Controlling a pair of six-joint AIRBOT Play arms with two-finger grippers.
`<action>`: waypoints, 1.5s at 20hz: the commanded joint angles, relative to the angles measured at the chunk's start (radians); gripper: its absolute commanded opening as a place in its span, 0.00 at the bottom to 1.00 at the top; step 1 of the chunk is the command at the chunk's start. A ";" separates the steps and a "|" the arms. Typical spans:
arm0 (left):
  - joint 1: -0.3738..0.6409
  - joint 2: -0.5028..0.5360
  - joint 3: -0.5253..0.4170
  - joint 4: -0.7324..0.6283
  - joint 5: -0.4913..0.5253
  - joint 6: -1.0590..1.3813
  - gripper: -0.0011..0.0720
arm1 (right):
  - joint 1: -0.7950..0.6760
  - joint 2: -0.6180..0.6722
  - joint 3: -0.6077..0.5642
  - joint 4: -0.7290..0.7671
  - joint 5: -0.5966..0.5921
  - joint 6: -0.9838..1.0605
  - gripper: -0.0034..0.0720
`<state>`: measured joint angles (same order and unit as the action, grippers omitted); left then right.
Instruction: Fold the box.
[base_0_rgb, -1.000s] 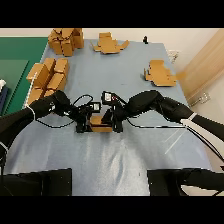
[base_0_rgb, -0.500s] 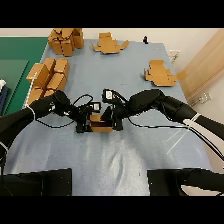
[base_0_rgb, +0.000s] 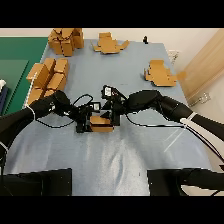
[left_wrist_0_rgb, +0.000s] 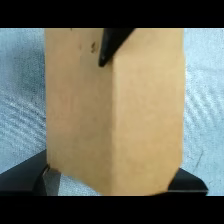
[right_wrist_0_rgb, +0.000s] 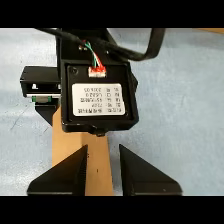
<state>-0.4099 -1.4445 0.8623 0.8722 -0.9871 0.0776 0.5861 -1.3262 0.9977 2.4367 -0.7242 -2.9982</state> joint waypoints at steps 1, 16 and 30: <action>0.000 -0.001 0.000 0.001 0.001 0.000 0.04 | 0.001 -0.026 0.000 -0.006 -0.035 0.024 0.43; 0.000 -0.002 0.000 0.001 0.001 0.000 0.04 | 0.001 -0.008 0.001 0.020 -0.092 0.040 0.43; 0.000 -0.002 0.000 0.001 0.001 0.000 0.04 | 0.002 -0.040 0.000 -0.048 -0.167 0.054 0.13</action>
